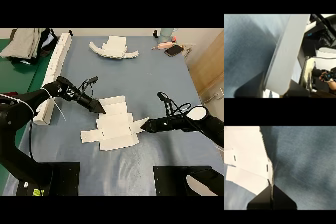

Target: Fold the box.

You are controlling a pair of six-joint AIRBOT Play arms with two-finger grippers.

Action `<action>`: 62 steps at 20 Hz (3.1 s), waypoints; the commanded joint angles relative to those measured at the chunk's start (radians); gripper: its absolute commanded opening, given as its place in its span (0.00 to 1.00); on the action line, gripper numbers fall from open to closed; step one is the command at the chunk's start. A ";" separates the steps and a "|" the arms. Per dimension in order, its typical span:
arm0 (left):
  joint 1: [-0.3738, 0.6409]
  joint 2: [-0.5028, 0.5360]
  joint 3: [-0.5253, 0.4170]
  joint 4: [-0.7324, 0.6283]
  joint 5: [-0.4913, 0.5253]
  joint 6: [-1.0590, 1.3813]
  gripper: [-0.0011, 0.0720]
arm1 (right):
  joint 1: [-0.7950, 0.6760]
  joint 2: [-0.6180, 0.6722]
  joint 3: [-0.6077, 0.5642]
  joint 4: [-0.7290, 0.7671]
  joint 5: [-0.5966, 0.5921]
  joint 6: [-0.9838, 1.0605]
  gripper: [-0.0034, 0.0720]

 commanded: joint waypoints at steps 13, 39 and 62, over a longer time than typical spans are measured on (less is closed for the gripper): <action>-0.049 -0.001 0.000 0.001 0.028 0.045 0.24 | 0.001 0.000 0.000 -0.011 -0.010 0.000 0.05; -0.183 0.274 -0.056 0.115 0.355 0.316 0.03 | -0.143 0.050 0.300 -0.346 0.034 0.380 0.71; -0.435 0.555 -0.376 0.062 0.709 0.631 0.03 | 0.063 -0.056 0.060 -0.349 -0.133 0.428 0.05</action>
